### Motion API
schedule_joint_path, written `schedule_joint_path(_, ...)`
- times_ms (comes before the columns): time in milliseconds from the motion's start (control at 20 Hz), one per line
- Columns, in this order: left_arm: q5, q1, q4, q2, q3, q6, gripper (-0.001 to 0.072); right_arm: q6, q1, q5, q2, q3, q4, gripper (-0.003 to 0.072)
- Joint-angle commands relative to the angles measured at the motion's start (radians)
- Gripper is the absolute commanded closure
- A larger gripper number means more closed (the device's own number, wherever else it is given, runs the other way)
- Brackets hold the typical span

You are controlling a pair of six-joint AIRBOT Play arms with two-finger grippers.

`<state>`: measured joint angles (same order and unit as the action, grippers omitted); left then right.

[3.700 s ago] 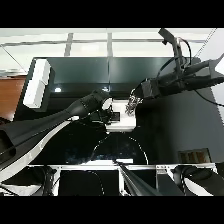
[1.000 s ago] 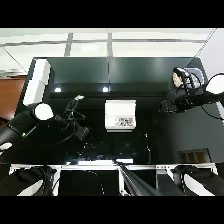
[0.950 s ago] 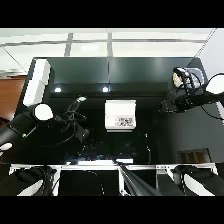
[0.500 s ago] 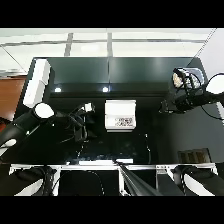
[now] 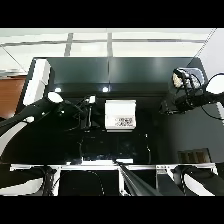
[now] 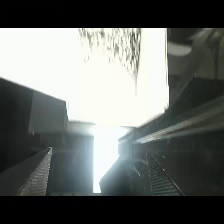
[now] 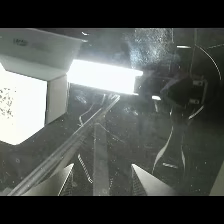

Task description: Fold the box and place the chain.

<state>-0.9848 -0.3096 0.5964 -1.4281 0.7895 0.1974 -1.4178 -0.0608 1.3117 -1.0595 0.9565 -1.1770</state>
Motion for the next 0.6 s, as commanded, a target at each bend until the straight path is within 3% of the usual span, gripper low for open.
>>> schedule_joint_path(0,0.014,-0.023,-0.058,-0.032,0.019,0.020,-0.0011,0.000,0.000,-0.018,0.000,0.001,-0.002,0.0258)
schedule_joint_path(550,0.017,-0.078,-0.055,-0.064,0.019,0.008,-0.0011,0.001,0.000,-0.040,0.000,0.001,-0.002,0.0258)
